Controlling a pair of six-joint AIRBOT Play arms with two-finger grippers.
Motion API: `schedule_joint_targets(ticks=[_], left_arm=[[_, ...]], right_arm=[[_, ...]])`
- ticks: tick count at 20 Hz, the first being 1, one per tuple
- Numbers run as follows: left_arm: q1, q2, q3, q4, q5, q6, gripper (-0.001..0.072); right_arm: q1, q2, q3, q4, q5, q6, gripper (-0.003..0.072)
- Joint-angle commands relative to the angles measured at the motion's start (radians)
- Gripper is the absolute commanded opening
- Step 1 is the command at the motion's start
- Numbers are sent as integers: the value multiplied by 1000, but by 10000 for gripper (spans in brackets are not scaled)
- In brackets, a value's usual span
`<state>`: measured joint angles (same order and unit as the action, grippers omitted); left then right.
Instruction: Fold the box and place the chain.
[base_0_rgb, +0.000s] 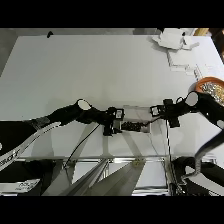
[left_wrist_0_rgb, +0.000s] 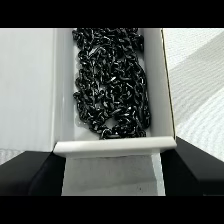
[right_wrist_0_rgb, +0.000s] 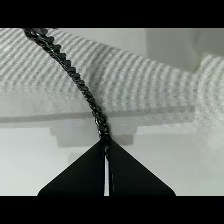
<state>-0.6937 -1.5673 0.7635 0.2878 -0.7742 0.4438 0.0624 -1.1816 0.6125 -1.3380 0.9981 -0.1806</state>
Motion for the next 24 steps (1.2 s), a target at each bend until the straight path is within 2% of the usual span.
schedule_joint_targets(ticks=[1, 7, 10, 12, 13, 18, 23, 24], left_arm=[[0, 1, 0, 0, 0, 0, 313], [0, 1, 0, 0, 0, 0, 313], [0, 1, 0, 0, 0, 0, 313], [0, 1, 0, 0, 0, 0, 313], [0, 1, 0, 0, 0, 0, 313], [0, 1, 0, 0, 0, 0, 313], [0, 1, 0, 0, 0, 0, 313], [0, 1, 0, 0, 0, 0, 313]], right_arm=[[1, 47, 1, -17, 117, 0, 17], [1, 204, -7, -3, 169, 50, 17], [1, 214, -39, -2, 148, 50, 25], [1, 210, -61, -14, 71, 49, 246], [1, 203, -63, -19, 33, 49, 259], [0, 130, -63, -22, -82, 48, 258], [0, 53, -63, -24, -113, 11, 253], [0, 48, -63, -24, -115, -15, 234]])
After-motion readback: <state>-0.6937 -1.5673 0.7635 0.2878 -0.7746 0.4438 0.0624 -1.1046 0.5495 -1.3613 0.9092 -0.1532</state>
